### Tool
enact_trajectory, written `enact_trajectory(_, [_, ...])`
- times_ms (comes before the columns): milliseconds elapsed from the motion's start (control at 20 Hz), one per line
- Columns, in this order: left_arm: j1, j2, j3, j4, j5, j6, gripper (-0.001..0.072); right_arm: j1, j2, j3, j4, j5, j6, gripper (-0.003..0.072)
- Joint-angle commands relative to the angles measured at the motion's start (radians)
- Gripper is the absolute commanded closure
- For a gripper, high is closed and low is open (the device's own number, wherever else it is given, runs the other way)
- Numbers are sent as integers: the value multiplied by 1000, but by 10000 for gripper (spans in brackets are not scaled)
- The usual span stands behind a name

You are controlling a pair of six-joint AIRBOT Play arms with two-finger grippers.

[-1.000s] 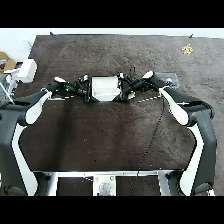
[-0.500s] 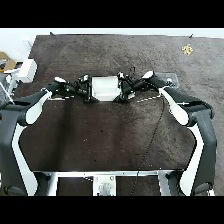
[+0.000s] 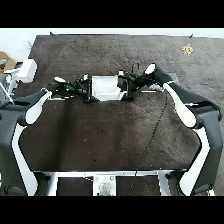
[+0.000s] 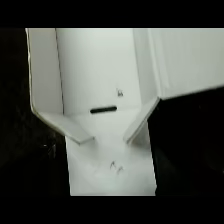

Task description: Fold the box and place the chain.

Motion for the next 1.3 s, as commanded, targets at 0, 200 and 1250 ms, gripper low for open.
enact_trajectory(0, [1, 1, 0, 3, -3, 2, 487, 3, 79, 3, -79, 46, 85, 0])
enact_trajectory(200, [1, 1, 0, 3, -6, 2, 487, 3, 163, 3, -23, 63, 163, 8])
enact_trajectory(1250, [1, 1, 0, 3, -6, 2, 487, 3, -41, 1, 353, -224, -34, 684])
